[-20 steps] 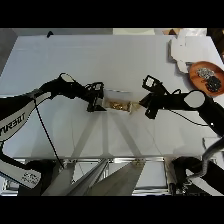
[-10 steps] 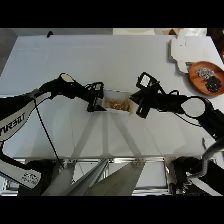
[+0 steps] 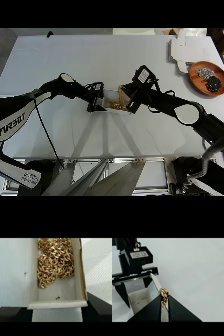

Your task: Fold the box and place the chain.

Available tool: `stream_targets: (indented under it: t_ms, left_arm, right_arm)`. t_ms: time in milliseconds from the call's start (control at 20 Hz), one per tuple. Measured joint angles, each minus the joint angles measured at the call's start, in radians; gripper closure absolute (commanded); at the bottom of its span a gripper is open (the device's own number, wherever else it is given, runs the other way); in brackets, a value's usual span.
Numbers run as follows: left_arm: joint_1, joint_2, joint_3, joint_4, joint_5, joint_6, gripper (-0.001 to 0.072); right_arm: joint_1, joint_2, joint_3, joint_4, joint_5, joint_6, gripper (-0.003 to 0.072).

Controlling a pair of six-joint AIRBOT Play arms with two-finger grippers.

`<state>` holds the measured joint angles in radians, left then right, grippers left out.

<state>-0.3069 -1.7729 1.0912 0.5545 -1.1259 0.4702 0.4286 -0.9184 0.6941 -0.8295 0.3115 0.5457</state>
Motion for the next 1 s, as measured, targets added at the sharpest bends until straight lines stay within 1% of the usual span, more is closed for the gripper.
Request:
stream_targets:
  t_ms: [200, 500, 550, 650, 750, 800, 1000]
  left_arm:
    - [0.0, 0.0, 0.0, 0.0, 0.0, 0.0, 0.0374]
    - [0.0, 0.0, 0.0, 0.0, 0.0, 0.0, 0.0374]
    - [0.0, 0.0, 0.0, 0.0, 0.0, 0.0, 0.0374]
    - [0.0, 0.0, 0.0, 0.0, 0.0, 0.0, 0.0374]
    - [0.0, 0.0, 0.0, 0.0, 0.0, 0.0, 0.0374]
    - [0.0, 0.0, 0.0, 0.0, 0.0, 0.0, 0.0374]
    - [0.0, 0.0, 0.0, 0.0, 0.0, 0.0, 0.0374]
  right_arm:
    - [0.01, -0.047, 0.0, -0.008, 0.012, 0.037, 0.0676]
    - [0.013, -0.176, 0.0, -0.013, 0.016, 0.055, 0.0674]
    - [0.013, -0.187, 0.0, -0.013, 0.016, 0.056, 0.0661]
    - [0.013, -0.2, 0.0, -0.013, 0.019, 0.057, 0.0486]
    - [0.012, -0.2, 0.0, -0.013, 0.04, 0.056, 0.0486]
    - [0.01, -0.191, 0.0, -0.014, 0.069, 0.057, 0.0486]
    - [-0.032, -0.12, 0.0, -0.037, 0.238, 0.057, 0.0486]
